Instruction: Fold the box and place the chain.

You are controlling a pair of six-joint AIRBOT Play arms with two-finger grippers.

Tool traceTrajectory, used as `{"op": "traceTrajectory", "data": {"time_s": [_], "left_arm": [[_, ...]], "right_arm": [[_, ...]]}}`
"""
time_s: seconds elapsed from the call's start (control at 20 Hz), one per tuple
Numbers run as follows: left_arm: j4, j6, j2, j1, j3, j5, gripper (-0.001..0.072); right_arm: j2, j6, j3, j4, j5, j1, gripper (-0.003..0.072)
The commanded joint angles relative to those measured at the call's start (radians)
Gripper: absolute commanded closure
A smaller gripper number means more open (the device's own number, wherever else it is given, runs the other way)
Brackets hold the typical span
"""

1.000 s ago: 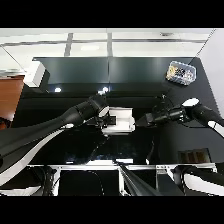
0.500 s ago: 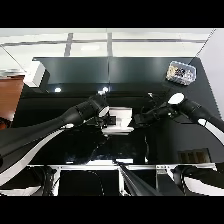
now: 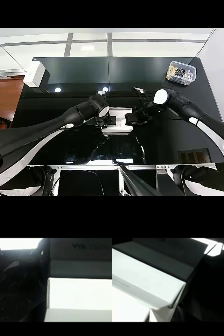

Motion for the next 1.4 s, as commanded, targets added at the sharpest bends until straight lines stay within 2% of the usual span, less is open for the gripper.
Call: {"op": "traceTrajectory", "data": {"time_s": [0.0, 0.05, 0.25, 0.5, 0.55, 0.65, 1.15, 1.2, 1.35], "left_arm": [[0.001, 0.002, 0.000, 0.000, 0.001, -0.002, 0.0683], [0.001, 0.002, 0.000, 0.000, 0.001, -0.002, 0.0684], [0.001, 0.002, 0.000, 0.000, 0.001, -0.003, 0.0684], [0.001, 0.002, 0.000, 0.000, 0.001, -0.003, 0.0684], [0.001, 0.002, 0.000, 0.000, 0.001, -0.003, 0.0684], [0.001, 0.002, 0.000, 0.000, 0.001, -0.006, 0.0684], [0.001, 0.002, 0.000, 0.000, 0.001, -0.007, 0.0683], [0.001, 0.002, 0.000, 0.000, 0.001, -0.008, 0.0683], [0.001, 0.002, 0.000, 0.000, 0.001, -0.007, 0.0684]], "right_arm": [[0.000, 0.179, 0.034, -0.146, -0.010, 0.084, 0.0370], [-0.001, 0.204, 0.037, -0.185, -0.011, 0.104, 0.0389], [-0.011, 0.374, 0.069, -0.387, 0.014, 0.168, 0.0389], [-0.079, 0.481, 0.138, -0.499, 0.060, 0.228, 0.0389], [-0.090, 0.515, 0.143, -0.508, 0.063, 0.233, 0.0389], [-0.100, 0.537, 0.144, -0.503, 0.064, 0.233, 0.0449], [-0.124, 0.652, 0.144, -0.499, 0.080, 0.253, 0.0450], [-0.124, 0.652, 0.144, -0.499, 0.082, 0.253, 0.0649], [-0.124, 0.652, 0.144, -0.498, 0.089, 0.253, 0.0670]]}}
